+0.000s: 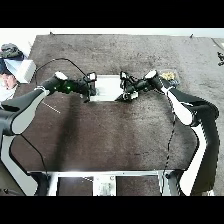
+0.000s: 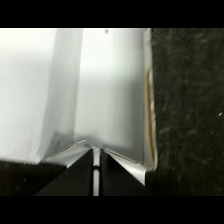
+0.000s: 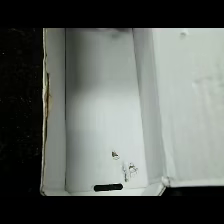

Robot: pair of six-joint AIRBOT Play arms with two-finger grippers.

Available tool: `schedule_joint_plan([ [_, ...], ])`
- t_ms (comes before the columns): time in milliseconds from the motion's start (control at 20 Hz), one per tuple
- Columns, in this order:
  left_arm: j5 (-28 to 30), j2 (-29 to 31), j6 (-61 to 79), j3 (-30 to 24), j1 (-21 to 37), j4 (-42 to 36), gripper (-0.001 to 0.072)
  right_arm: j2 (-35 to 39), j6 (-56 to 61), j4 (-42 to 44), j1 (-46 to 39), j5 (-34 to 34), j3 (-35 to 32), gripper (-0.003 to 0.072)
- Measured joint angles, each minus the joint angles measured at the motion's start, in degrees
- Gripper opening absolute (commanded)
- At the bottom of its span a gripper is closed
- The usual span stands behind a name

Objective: Fold the box and place the chain.

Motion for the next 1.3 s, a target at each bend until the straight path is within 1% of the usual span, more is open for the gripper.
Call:
schedule_joint_plan([
  [150, -2.01, 1.55, -0.46, 0.11, 1.38, -0.28, 0.0011, 0.0, -0.07, 0.0, 0.0, 0.0, 0.0, 0.0471],
  [300, -2.58, 5.57, -4.22, 0.24, 2.47, 0.11, 0.001, 0.0, -0.11, 0.0, 0.0, 0.0, 0.0, 0.0472],
  [500, -2.93, 12.2, -17.75, 0.26, 5.35, 3.41, 0.001, 0.0, -0.11, 0.0, 0.0, 0.0, 0.0, 0.0472],
  [650, -4.79, 15.04, -31.43, 0.0, 8.79, 5.79, 0.0011, 0.0, -0.13, 0.0, 0.0, 0.02, 0.0, 0.0472],
  [800, -5.29, 15.96, -43.74, -2.29, 11.45, 7.39, 0.0011, 0.0, -0.13, 0.0, 0.0, 0.02, 0.0, 0.0472],
  [950, -2.89, 15.89, -54.64, -5.57, 12.39, 8.57, 0.0011, 0.0, -0.15, -0.02, 0.0, 0.02, 0.0, 0.0472],
  [1100, -1.33, 13.84, -62.45, -7.65, 12.85, 9.33, 0.0011, 0.0, -0.15, -0.02, 0.0, 0.02, 0.0, 0.0471],
  [1300, -0.66, 9.77, -68.02, -8.52, 12.96, 8.66, 0.0011, 0.0, -0.13, -0.02, 0.0, 0.04, 0.0, 0.0472],
])
